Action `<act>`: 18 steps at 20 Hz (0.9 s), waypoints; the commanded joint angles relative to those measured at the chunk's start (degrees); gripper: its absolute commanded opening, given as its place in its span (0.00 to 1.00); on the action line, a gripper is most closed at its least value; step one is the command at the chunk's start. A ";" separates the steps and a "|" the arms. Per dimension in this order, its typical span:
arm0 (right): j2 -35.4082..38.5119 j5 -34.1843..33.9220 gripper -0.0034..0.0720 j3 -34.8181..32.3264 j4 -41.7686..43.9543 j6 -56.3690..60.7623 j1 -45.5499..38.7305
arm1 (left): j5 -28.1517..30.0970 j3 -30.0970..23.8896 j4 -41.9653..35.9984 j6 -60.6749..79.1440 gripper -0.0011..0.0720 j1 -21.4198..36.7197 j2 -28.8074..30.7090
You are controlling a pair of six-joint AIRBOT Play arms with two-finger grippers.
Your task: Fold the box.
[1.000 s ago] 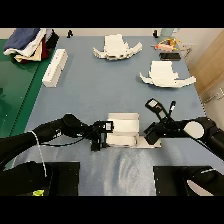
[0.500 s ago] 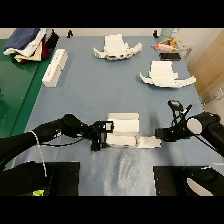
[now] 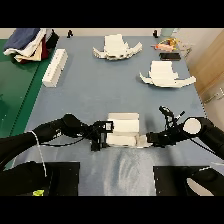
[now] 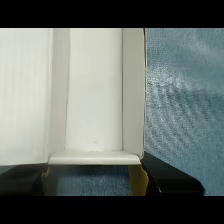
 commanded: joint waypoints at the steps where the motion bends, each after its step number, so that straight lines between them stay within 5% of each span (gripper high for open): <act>1: 0.85 -0.39 0.05 0.33 3.04 -2.69 -0.02 | 0.00 0.02 0.00 0.00 0.59 0.02 0.00; 3: 0.92 -1.38 0.19 1.01 2.12 -2.69 -0.02 | 0.02 0.02 0.00 0.00 0.59 0.02 0.02; 5: 0.90 -3.04 0.46 1.75 1.86 -2.67 -0.02 | 0.02 0.02 0.00 0.00 0.59 0.02 0.00; 13: 0.92 -2.73 0.46 4.11 6.80 -5.11 -0.02 | 0.02 0.02 0.00 0.00 0.59 0.02 0.02; 15: 0.90 -1.97 0.57 4.11 10.23 -7.34 0.00 | 0.02 0.02 0.00 0.00 0.59 0.02 0.02; 18: 0.33 -2.36 0.57 4.11 10.86 -7.65 0.02 | 0.02 0.02 0.00 0.00 0.59 0.02 0.02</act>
